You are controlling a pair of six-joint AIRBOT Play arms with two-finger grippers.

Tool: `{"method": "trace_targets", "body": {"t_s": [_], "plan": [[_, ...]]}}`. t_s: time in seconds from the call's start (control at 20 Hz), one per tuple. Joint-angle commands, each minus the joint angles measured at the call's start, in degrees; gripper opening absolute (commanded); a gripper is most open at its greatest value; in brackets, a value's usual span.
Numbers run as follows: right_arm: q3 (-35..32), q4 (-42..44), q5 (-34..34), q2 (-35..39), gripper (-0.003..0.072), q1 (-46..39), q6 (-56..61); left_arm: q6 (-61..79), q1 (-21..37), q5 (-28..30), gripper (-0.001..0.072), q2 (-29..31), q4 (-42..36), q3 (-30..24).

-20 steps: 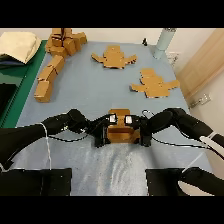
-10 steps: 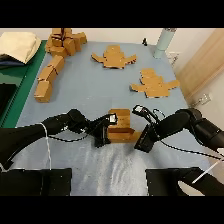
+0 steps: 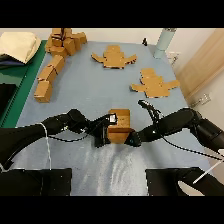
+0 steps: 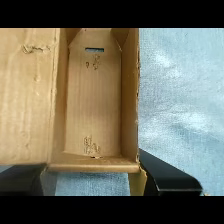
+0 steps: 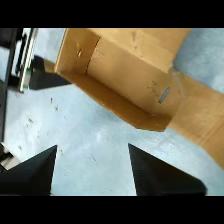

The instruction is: Fold the box.

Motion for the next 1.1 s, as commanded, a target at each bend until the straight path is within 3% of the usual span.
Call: {"method": "trace_targets", "body": {"t_s": [0.0,0.05,0.1,0.2,0.25,0.45,0.7,1.05], "plan": [[0.1,2.8,5.8,-1.4,0.0423,0.0,8.9,0.0,0.0,0.0,0.0447,0.0,0.0,0.1],[0.5,5.0,7.1,-2.3,0.0169,0.0,11.3,0.0,0.0,0.0,0.0448,0.0,0.0,0.1],[1.4,6.5,9.9,-3.3,0.0045,0.0,12.2,0.0,0.0,0.0,0.0448,0.0,0.0,0.1],[4.8,5.5,14.1,-6.3,0.0041,-0.2,9.6,0.0,0.0,0.0,0.0448,0.0,0.0,0.1],[7.3,4.3,14.5,-8.9,0.0011,-0.7,8.4,0.0,0.0,0.0,0.0448,0.0,0.0,0.1],[16.0,2.8,13.8,-21.3,0.0008,-2.6,4.2,0.0,0.0,0.0,0.0447,0.0,0.0,0.1],[16.9,2.9,11.7,-32.4,0.0007,-2.4,1.4,0.0,0.0,0.0,0.0448,0.0,0.0,0.1],[16.8,2.8,11.1,-33.9,0.0007,-1.3,-0.7,0.0,0.0,0.0,0.0447,0.0,0.0,0.1]]}}
